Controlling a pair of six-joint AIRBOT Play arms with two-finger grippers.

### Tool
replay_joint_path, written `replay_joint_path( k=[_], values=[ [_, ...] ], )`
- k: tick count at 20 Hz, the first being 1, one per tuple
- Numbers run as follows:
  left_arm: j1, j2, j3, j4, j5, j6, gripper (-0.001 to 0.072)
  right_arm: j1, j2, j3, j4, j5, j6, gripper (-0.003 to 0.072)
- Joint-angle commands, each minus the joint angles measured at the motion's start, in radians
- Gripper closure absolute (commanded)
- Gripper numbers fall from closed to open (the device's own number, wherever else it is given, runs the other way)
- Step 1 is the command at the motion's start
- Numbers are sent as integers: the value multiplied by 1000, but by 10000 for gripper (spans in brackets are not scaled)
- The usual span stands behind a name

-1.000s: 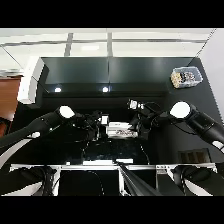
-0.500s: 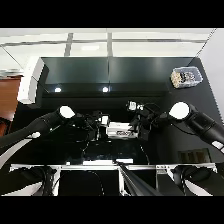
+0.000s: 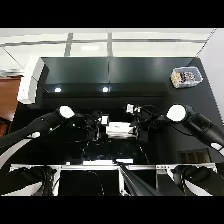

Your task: Fold the box and place the chain.

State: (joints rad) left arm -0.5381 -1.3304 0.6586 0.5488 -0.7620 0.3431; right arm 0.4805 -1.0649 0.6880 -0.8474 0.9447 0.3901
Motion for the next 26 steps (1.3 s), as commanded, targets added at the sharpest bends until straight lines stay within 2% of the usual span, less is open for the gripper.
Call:
replay_joint_path(
  k=[1,9,11,13,14,16,18,21,26],
  values=[
    [0,-1,1,0,-1,0,323,2,0,0,-4,21,3,353],
    [0,-1,1,0,-2,0,323,2,7,-42,-15,19,5,353],
    [0,-1,1,0,-1,0,323,-1,39,-9,-18,31,87,353],
    [0,-1,1,0,-1,0,323,-26,79,42,-17,71,259,354],
    [0,-1,1,0,-1,0,323,-49,96,51,-16,91,363,382],
    [0,-1,1,0,-1,0,323,-105,104,45,-1,175,523,684],
    [0,-1,1,0,-1,0,322,-144,103,-23,161,180,544,685],
    [0,-1,1,0,-1,0,323,-146,72,-121,406,86,543,684],
    [0,-1,1,0,-1,0,322,-129,-53,-140,415,-8,544,682]
  ],
)
